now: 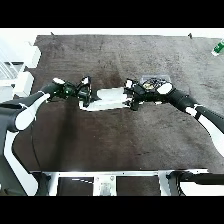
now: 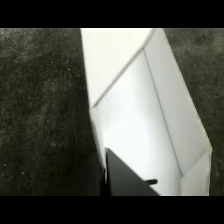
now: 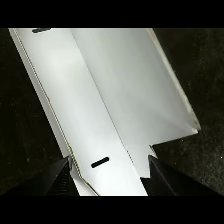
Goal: Fold the box and place the chain.
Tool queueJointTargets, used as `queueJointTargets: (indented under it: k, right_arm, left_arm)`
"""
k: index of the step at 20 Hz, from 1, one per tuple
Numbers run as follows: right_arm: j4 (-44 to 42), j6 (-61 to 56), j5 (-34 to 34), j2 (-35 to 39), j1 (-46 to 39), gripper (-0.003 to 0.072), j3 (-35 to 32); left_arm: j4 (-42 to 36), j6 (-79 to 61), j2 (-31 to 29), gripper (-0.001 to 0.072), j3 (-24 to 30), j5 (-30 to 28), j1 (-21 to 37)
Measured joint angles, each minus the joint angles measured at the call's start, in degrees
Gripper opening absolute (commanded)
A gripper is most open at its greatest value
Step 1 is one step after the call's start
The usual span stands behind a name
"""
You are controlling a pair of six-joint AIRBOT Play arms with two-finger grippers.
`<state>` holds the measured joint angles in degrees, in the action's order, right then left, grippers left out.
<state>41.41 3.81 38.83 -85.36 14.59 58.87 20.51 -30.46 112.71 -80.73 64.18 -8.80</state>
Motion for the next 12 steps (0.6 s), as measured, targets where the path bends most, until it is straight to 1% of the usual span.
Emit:
queueJointTargets:
  k: [6, 12]
  right_arm:
    - [-0.8, 2.7, 2.3, -2.8, -1.4, 0.0557, 3.1]
    - [-0.9, 4.5, 7.8, -6.3, -3.2, 0.0557, 7.4]
  left_arm:
    - [0.0, 0.0, 0.0, 0.0023, 0.0, 0.0, 0.0]
    - [0.0, 0.0, 0.0, 0.0024, 0.0, 0.0, 0.0]
